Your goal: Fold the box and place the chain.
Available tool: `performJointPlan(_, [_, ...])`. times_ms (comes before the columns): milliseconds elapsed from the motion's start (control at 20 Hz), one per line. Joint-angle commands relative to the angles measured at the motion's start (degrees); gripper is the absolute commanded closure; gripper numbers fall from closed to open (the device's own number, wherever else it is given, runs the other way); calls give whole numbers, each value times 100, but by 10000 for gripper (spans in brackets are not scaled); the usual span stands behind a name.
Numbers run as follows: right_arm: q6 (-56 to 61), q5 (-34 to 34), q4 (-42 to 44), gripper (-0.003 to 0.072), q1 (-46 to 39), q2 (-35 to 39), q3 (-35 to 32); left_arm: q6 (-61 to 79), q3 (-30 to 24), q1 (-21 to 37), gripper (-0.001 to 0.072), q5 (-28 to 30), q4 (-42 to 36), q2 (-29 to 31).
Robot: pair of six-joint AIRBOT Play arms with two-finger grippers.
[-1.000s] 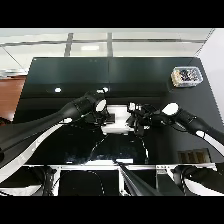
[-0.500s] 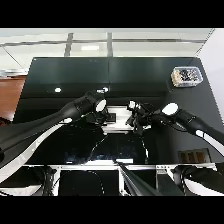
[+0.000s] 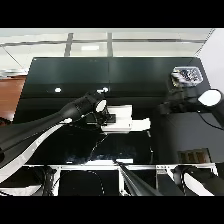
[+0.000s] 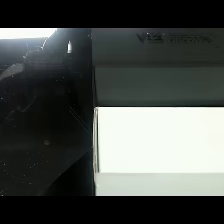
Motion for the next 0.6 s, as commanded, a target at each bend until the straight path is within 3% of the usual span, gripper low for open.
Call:
performJointPlan(0, [2061,-127,501,674,-1091,85,-717,-2,4,0,680,7,2,-2])
performJointPlan(200, [1338,50,1032,674,-599,-680,-1082,-2,4,0,680,-7,2,-2])
performJointPlan(450, [-1016,238,3582,674,337,-1609,-1043,-2,4,0,680,-15,2,-2])
performJointPlan(550, [-1241,282,3869,673,398,-1633,-1019,-2,4,0,680,-17,2,-2])
